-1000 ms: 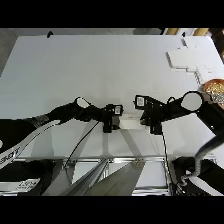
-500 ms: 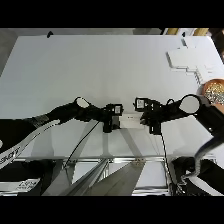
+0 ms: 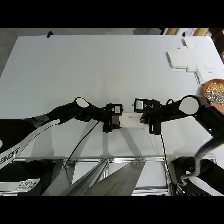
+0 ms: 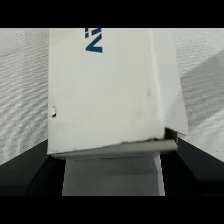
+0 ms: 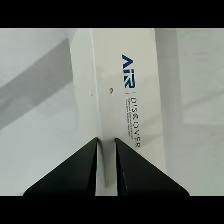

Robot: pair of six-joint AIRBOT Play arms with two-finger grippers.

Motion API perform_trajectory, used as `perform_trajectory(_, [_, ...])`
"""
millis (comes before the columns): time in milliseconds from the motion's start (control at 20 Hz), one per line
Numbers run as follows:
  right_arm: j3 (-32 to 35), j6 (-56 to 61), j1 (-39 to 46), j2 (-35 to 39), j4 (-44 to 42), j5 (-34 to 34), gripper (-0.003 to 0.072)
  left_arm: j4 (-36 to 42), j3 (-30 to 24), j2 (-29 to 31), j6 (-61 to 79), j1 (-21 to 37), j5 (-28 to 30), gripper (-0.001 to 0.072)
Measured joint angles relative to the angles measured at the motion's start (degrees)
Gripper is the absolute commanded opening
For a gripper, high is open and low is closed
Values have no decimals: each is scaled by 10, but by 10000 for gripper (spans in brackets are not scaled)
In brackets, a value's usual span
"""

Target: Fold the box and place the chain.

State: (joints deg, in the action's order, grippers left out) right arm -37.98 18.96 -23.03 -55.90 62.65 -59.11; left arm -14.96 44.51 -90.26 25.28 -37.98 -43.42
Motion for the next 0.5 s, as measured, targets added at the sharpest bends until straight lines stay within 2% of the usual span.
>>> perform_trajectory(200, [0,-2,-29,1,3,9,206,-1,0,0,1,0,-4,274])
perform_trajectory(300, [0,-2,-38,1,4,14,241,-1,0,0,1,0,-3,274])
perform_trajectory(400, [0,-2,-43,1,7,16,241,-1,0,0,1,0,-3,274])
perform_trajectory(500, [0,-2,-46,1,14,17,287,-1,0,0,1,0,-3,274])
